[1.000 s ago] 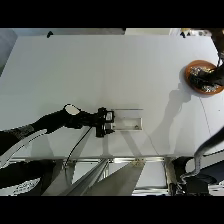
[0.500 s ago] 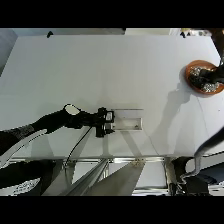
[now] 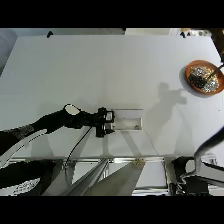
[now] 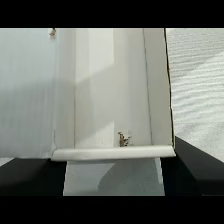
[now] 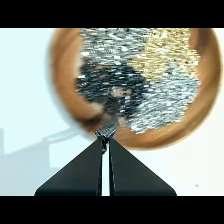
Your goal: Fold the box and place the chain.
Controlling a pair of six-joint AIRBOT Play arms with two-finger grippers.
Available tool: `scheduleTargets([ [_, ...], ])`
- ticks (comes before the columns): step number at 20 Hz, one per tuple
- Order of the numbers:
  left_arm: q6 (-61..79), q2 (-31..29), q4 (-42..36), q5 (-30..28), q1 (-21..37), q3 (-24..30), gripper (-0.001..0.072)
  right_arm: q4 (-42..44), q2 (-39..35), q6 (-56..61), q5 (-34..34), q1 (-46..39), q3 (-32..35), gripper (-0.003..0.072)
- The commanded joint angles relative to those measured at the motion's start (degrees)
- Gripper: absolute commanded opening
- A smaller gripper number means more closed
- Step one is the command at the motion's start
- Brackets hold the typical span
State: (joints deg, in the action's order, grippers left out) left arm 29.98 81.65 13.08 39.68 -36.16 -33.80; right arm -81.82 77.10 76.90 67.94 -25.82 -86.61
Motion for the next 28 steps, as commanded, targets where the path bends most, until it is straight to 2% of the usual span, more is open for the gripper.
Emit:
scheduleTargets([
  [1, 0.0, 0.0, 0.0, 0.0, 0.0, 0.0, 0.0211, 13.9, -8.4, -4.9, 8.8, 0.0, 0.0, 0.0019],
  [6, 0.0, 0.0, 0.0, 0.0, 0.0, 0.0, 0.0211, 24.2, -19.2, -5.2, 14.3, 0.7, 0.0, 0.0019],
  [10, 0.0, 0.0, 0.0, 0.0, 0.0, 0.0, 0.0211, 24.2, -26.4, -5.2, 18.6, 7.7, 0.0, 0.0019],
  [15, 0.0, 0.0, 0.0, 0.0, 0.0, 0.0, 0.0211, 23.7, -31.2, -4.9, 23.0, 18.8, 0.0, 0.0019],
  [22, 0.0, 0.0, 0.0, 0.0, 0.0, 0.0, 0.0211, 22.9, -36.6, -3.8, 24.3, 32.6, 0.9, 0.0019],
  [28, 0.0, 0.0, 0.0, 0.0, 0.0, 0.0, 0.0211, 21.9, -41.1, -3.9, 24.1, 39.4, 7.2, 0.0019],
])
